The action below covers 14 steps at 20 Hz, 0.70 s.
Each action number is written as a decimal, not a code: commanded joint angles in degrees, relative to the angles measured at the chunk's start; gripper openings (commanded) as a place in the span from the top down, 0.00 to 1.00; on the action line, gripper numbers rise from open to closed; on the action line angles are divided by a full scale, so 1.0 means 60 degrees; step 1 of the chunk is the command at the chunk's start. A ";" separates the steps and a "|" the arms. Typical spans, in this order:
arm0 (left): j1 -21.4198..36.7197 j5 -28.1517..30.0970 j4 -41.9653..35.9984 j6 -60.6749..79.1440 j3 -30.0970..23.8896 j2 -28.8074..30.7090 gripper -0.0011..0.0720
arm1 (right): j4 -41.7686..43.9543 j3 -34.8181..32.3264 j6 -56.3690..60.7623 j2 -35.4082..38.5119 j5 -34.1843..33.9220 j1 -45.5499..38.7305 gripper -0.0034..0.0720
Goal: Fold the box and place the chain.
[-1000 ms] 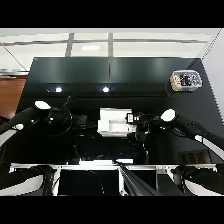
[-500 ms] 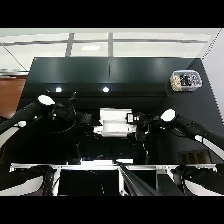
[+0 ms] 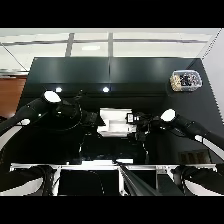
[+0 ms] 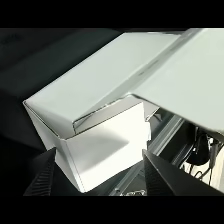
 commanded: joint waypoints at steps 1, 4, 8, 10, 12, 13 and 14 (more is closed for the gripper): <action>-0.0313 0.0306 0.0357 -0.0681 0.0080 0.0015 0.17 | 0.0004 -0.0004 0.0004 -0.0007 -0.0004 0.0007 0.84; -0.0678 0.0780 0.0368 -0.1268 0.0080 0.0015 0.25 | 0.0004 -0.0004 0.0004 -0.0007 -0.0004 0.0007 0.84; -0.1326 0.1665 0.0998 -0.2382 0.0084 0.0015 0.30 | 0.0004 -0.0004 0.0004 -0.0007 -0.0004 0.0007 0.84; -0.1541 0.1876 0.1490 -0.2849 0.0084 0.0015 0.29 | 0.0004 -0.0004 0.0004 -0.0007 -0.0004 0.0007 0.84; -0.1617 0.1905 0.1606 -0.2936 0.0084 0.0015 0.30 | 0.0004 -0.0004 0.0004 -0.0007 0.0000 0.0007 0.84; -0.1632 0.1931 0.1614 -0.3034 0.0084 0.0015 0.29 | 0.0004 -0.0004 0.0004 -0.0007 -0.0004 0.0007 0.84; -0.1636 0.1971 0.1650 -0.3100 0.0087 0.0015 0.29 | 0.0004 -0.0004 0.0004 -0.0007 -0.0004 0.0007 0.84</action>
